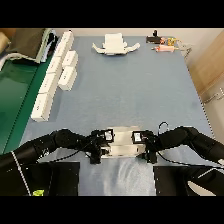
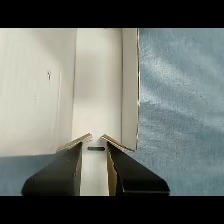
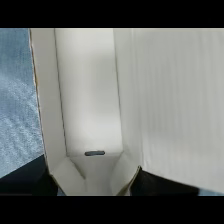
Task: Fold the box.
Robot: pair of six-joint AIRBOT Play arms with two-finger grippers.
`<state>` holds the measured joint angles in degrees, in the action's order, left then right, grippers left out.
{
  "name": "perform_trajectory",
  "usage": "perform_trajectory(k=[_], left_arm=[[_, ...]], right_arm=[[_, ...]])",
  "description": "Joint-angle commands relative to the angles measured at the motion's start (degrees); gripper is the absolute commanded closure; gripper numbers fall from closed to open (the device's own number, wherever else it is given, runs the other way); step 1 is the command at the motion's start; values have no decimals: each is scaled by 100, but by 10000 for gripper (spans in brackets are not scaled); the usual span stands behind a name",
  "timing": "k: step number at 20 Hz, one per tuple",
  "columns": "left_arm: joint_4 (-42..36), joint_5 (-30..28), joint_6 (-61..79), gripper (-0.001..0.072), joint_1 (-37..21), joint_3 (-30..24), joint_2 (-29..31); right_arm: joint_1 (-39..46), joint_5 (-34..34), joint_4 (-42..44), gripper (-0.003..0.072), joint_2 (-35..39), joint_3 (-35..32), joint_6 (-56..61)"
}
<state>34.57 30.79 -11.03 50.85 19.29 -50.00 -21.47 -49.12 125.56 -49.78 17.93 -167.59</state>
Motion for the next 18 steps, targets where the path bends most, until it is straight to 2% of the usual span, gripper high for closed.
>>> perform_trajectory(k=[1, 3, 4, 6, 13, 14, 15, 16, 17, 18], left_arm=[[-79, -227, 15, 482, 105, 7, -7], [-98, -260, 15, 479, 136, 7, -7], [-155, -278, 15, 424, 133, 7, -7], [-249, -278, 11, 99, 133, 7, -15], [-245, -269, 9, 95, 131, 7, -50], [-245, -269, -7, 110, 131, 4, -50], [-243, -245, -57, 252, 131, 7, -48], [-197, -186, -57, 491, 118, 7, -35], [-66, -138, -98, 666, 120, 7, -7], [57, -125, -337, 694, 118, 7, 48]], right_arm=[[-4, 0, 2, 164, -4, -2, -2], [-4, 0, 2, 163, -4, -2, 0], [-4, 0, 2, 164, -4, -2, -2], [-4, 0, 0, 163, -2, -2, -2], [-4, 0, 0, 163, -2, -2, -2], [-4, 0, 0, 163, -2, -2, 0], [-4, 2, 2, 163, -4, -2, -2], [-4, 0, 2, 163, -2, -2, -2], [-4, 2, 2, 164, -4, -2, -2], [-4, 0, 2, 164, -2, -2, -2]])
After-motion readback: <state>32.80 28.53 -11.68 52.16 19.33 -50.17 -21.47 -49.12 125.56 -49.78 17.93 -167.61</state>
